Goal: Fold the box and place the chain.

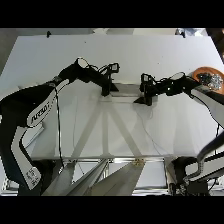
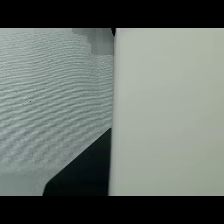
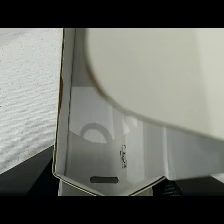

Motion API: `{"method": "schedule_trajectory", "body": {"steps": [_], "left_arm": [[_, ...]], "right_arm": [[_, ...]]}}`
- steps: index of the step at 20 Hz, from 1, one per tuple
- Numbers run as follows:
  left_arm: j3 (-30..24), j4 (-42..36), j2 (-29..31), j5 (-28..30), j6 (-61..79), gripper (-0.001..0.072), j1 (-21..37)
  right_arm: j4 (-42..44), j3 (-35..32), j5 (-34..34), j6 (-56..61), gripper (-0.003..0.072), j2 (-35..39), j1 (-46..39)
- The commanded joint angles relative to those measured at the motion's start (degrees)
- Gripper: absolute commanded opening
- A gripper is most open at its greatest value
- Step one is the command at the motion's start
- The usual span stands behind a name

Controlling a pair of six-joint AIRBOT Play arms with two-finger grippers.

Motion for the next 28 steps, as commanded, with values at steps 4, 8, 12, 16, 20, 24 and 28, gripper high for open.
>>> {"method": "schedule_trajectory", "body": {"steps": [4,8,12,16,20,24,28], "left_arm": [[0.00,0.04,0.00,0.00,-0.04,0.0010,0.02],[0.00,0.04,0.00,0.02,-0.04,0.0010,0.02],[0.00,0.04,0.00,0.02,-0.04,0.0010,0.02],[0.00,0.09,0.00,1.79,-0.07,0.0009,0.02],[0.00,0.07,0.00,5.51,-0.04,0.0009,0.02],[0.00,0.04,0.00,5.35,-0.22,0.0009,0.02],[-0.02,0.02,0.00,5.01,-0.24,0.0009,0.02]], "right_arm": [[0.04,0.07,0.31,-0.02,0.0237,0.00,0.00],[0.04,0.07,0.31,-0.02,0.0237,0.00,0.00],[0.04,0.07,0.31,0.00,0.0237,0.00,0.00],[0.04,0.07,0.31,0.00,0.0237,0.00,0.00],[0.04,0.07,0.31,-0.02,0.0237,0.00,0.00],[0.04,0.07,0.31,0.00,0.0237,0.00,0.00],[0.04,0.07,0.31,0.00,0.0237,0.00,0.00]]}}
